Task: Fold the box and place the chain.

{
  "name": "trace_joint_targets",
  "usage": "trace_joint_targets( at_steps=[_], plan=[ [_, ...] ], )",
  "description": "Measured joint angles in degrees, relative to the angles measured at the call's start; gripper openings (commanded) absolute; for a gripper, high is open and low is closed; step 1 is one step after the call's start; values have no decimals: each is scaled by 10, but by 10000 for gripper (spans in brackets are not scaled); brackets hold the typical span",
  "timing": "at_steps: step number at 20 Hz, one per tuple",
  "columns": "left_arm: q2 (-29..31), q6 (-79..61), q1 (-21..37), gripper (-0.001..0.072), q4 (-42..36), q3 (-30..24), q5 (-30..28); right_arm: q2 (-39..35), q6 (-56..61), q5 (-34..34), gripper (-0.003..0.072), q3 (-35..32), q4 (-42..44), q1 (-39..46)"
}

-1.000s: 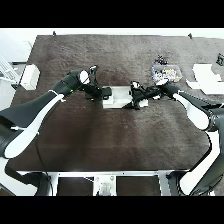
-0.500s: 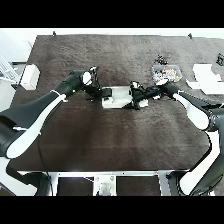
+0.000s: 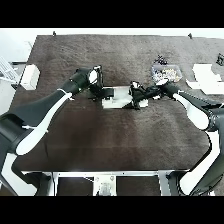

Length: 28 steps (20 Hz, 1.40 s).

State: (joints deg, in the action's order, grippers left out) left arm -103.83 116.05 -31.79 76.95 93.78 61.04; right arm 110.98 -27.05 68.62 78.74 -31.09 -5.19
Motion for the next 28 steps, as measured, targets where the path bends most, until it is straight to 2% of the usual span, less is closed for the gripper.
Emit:
trace_joint_targets(
  at_steps=[6, 12, 23, 28],
  plan=[
    [-19, 10, -10, 436, 27, 37, 36, 0, 0, 0, 587, 0, 0, 0],
    [-25, 18, -13, 435, 52, 49, 62, 0, -1, 1, 587, 0, 1, 0],
    [-26, 24, -20, 419, 63, 53, 65, 0, 0, 0, 587, 0, 1, 0],
    [-61, 27, -21, 419, 66, 109, 98, 0, 0, 0, 587, 0, 1, 0]
  ],
)
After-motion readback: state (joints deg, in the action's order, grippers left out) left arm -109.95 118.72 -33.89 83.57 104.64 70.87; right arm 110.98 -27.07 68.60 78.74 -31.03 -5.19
